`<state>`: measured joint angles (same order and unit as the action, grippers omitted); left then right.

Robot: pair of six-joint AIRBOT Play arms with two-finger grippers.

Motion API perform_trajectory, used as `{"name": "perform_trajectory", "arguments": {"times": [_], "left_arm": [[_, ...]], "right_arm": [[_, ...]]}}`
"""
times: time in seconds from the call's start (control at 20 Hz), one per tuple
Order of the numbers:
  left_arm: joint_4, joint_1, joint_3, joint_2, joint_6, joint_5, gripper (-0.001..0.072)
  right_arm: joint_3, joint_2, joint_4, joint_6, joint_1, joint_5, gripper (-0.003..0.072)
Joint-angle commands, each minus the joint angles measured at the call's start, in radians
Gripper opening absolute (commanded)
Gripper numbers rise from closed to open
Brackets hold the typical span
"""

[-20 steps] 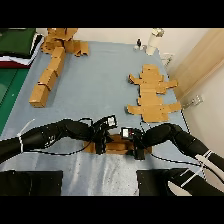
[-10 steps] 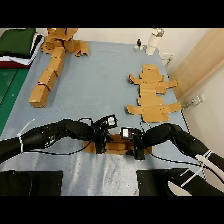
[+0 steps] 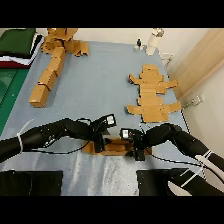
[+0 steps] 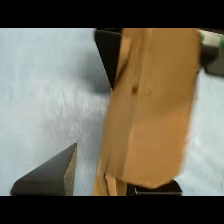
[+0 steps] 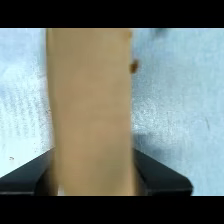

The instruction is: Fold the box.

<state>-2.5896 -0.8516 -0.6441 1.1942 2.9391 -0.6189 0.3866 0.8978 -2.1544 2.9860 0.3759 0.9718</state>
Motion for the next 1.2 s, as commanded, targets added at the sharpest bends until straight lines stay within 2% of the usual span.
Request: {"name": "perform_trajectory", "arguments": {"times": [0.0, 0.15, 0.2, 0.25, 0.3, 0.4, 0.45, 0.5, 0.55, 0.65, 0.75, 0.85, 0.95, 1.05, 1.15], "left_arm": [[0.008, 0.0, -0.001, -0.022, -0.002, -0.007, 0.0357], [0.156, 0.024, -0.001, -0.081, -0.095, -0.012, 0.0359], [0.235, 0.044, -0.001, -0.109, -0.181, -0.031, 0.0398], [0.315, 0.069, -0.001, -0.143, -0.293, -0.065, 0.0508], [0.385, 0.093, -0.001, -0.175, -0.4, -0.11, 0.0535], [0.5, 0.127, -0.001, -0.238, -0.578, -0.249, 0.0534], [0.527, 0.132, -0.001, -0.261, -0.672, -0.328, 0.0516], [0.52, 0.13, 0.0, -0.27, -0.778, -0.401, 0.0281], [0.467, 0.117, 0.008, -0.271, -0.867, -0.462, 0.0018], [0.22, 0.073, 0.055, -0.26, -0.986, -0.487, 0.0012], [-0.02, 0.007, 0.085, -0.227, -0.993, -0.362, 0.0012], [-0.102, -0.034, 0.069, -0.186, -0.99, -0.177, 0.0012], [-0.108, -0.005, 0.024, -0.14, -0.967, -0.083, 0.0012], [-0.132, 0.069, -0.022, -0.084, -0.894, -0.1, 0.0011], [-0.227, 0.166, -0.051, -0.015, -0.778, -0.188, 0.0011]], "right_arm": [[0.0, 0.0, 0.002, 0.0, 0.0, -0.013, 0.0501], [0.0, 0.0, 0.002, 0.0, 0.0, -0.013, 0.0501], [0.0, 0.0, 0.002, 0.0, 0.0, -0.013, 0.0501], [0.0, 0.0, 0.002, 0.0, 0.0, -0.013, 0.0501], [0.0, 0.0, 0.002, 0.0, 0.0, -0.013, 0.05], [0.0, 0.0, 0.002, 0.0, 0.0, -0.013, 0.0501], [0.0, 0.0, 0.002, 0.0, 0.0, -0.013, 0.0501], [0.0, 0.0, 0.002, 0.0, 0.0, -0.014, 0.05], [0.0, 0.0, 0.002, 0.0, 0.0, -0.014, 0.05], [0.0, 0.0, 0.002, 0.0, 0.0, -0.013, 0.0501], [0.0, 0.0, 0.002, 0.0, 0.0, -0.014, 0.0501], [0.0, 0.0, 0.002, 0.0, 0.0, -0.013, 0.05], [0.0, 0.0, 0.002, 0.0, 0.0, -0.014, 0.0501], [0.0, 0.0, 0.002, 0.0, 0.0, -0.014, 0.05], [0.0, 0.0, 0.002, 0.0, 0.0, -0.014, 0.0501]]}}
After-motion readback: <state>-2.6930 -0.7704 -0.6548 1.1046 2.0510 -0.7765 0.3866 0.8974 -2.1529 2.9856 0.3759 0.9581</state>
